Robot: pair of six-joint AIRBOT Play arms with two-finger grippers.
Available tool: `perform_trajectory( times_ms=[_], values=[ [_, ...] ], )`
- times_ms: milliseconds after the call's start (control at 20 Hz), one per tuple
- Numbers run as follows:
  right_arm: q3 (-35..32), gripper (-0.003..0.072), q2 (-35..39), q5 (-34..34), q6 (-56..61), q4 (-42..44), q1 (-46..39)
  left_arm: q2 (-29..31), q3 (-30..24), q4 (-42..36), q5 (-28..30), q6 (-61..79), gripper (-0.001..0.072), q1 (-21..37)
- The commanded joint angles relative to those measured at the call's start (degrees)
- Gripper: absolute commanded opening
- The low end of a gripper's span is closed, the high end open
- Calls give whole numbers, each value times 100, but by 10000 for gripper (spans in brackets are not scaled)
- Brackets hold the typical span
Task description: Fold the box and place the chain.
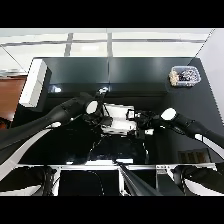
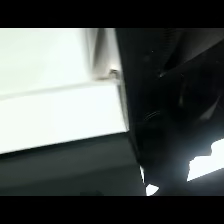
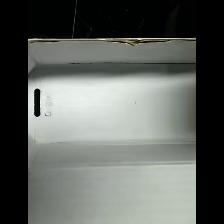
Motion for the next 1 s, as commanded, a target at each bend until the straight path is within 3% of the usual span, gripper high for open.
perform_trajectory(
  times_ms=[0,350,450,550,600,700,800,850,900,950],
  values=[
    [4,10,0,-4,2,2,0,-313,372,251,-315,-645,487,-243],
    [4,10,0,-4,2,2,0,-483,636,267,-485,-872,485,-282],
    [4,10,0,-4,2,2,0,-487,638,260,-487,-918,119,-282],
    [4,10,0,-4,2,2,0,-487,636,258,-468,-920,99,-284],
    [4,10,0,-4,2,2,0,-487,636,260,-470,-920,36,-282],
    [4,10,0,-4,2,2,0,-487,638,258,-474,-922,24,-282],
    [4,10,0,-4,2,0,0,-487,638,234,-474,-920,46,-282],
    [4,10,0,-4,2,2,0,-487,640,234,-479,-920,215,-282],
    [4,10,0,-4,2,2,0,-487,649,234,-490,-920,438,-282],
    [4,10,0,-4,2,2,0,-487,662,245,-514,-920,494,-282]
  ],
)
